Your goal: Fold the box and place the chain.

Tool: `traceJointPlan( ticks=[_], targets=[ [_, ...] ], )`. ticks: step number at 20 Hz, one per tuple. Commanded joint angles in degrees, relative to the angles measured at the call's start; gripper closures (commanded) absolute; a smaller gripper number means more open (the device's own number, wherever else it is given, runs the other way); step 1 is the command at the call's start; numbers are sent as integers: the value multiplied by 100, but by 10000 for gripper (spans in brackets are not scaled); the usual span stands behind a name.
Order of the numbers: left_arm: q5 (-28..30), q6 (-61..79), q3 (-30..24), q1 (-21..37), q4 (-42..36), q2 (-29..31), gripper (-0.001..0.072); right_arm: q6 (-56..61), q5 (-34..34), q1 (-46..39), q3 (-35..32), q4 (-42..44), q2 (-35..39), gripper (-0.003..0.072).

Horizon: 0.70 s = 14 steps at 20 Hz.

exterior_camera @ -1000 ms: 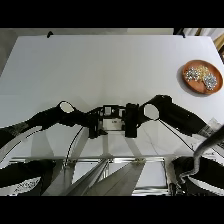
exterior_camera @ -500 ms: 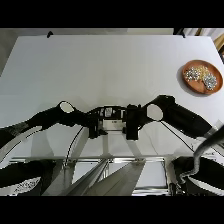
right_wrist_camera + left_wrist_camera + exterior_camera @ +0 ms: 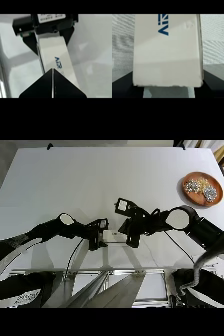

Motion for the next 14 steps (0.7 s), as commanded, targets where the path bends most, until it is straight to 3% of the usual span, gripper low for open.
traceJointPlan(
  ticks=[1,5,14],
  targets=[
    [0,0,-2,0,0,2,435,-798,-352,-271,-514,1648,39,680],
    [0,0,-2,0,0,2,435,-1882,-776,-269,-1281,3458,37,680],
    [2,0,-2,0,0,2,435,-1945,-881,-262,-1641,3550,-315,680]
  ],
)
